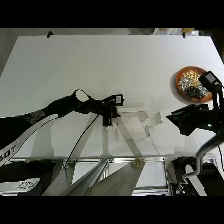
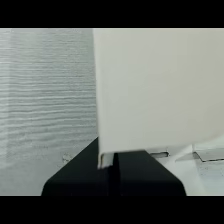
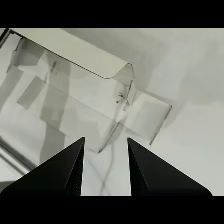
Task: Fold the box and place the chain.
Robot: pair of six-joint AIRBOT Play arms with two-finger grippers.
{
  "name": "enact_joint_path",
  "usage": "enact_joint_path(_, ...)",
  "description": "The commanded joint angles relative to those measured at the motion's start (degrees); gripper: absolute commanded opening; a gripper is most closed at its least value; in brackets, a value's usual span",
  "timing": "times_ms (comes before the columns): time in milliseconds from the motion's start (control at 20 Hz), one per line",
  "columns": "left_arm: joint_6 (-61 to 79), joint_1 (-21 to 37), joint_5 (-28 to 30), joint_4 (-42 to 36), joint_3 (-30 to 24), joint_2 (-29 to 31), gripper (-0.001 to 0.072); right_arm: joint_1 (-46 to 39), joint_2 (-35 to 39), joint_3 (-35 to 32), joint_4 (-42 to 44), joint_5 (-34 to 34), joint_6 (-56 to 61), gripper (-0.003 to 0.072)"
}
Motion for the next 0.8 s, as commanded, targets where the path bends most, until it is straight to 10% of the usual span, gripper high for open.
enact_joint_path(0,1.51,-0.02,-0.39,0.09,-0.04,-0.61,0.0003,0.0,0.04,0.0,-1.68,-0.63,-0.02,0.0292)
enact_joint_path(750,9.38,0.11,-3.08,0.79,1.92,-0.81,-0.0001,0.0,0.04,0.0,-1.68,-0.74,0.0,0.0292)
